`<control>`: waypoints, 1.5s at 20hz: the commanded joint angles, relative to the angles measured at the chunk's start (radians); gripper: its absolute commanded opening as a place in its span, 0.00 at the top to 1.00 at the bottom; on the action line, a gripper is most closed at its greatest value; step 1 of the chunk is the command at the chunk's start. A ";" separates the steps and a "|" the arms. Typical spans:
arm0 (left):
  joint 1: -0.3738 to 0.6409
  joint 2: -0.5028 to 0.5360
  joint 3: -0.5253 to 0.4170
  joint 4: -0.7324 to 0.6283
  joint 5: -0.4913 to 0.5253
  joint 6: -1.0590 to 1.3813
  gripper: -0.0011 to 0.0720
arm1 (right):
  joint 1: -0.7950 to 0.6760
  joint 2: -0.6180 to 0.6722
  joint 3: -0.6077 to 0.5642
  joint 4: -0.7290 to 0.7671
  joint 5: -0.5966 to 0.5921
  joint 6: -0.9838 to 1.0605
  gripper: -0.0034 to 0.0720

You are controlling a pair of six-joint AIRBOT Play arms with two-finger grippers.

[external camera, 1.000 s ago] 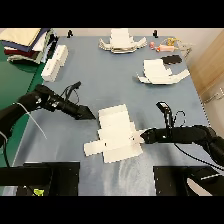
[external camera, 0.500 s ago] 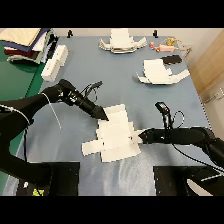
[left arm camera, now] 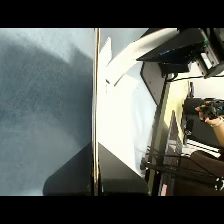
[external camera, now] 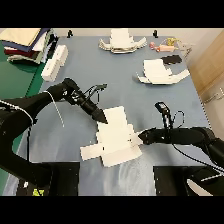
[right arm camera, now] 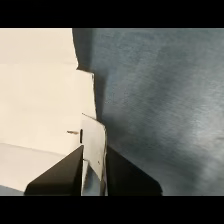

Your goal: Fold the box.

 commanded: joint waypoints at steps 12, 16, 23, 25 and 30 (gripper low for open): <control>-0.100 0.304 -0.122 0.091 0.245 0.369 0.97 | -0.001 0.002 0.061 -0.409 0.001 0.240 0.65; -0.142 0.456 -0.254 0.091 0.422 0.402 0.97 | -0.001 0.003 0.124 -0.419 0.000 0.271 0.38; -0.297 0.619 -0.428 0.136 0.611 0.381 0.97 | -0.001 0.001 0.187 -0.429 0.008 0.279 0.33; -0.340 0.619 -0.441 0.164 0.651 0.344 0.97 | -0.001 0.001 0.187 -0.429 0.008 0.288 0.33; -0.369 0.597 -0.447 0.184 0.698 0.273 0.97 | -0.001 0.001 0.187 -0.426 0.007 0.296 0.33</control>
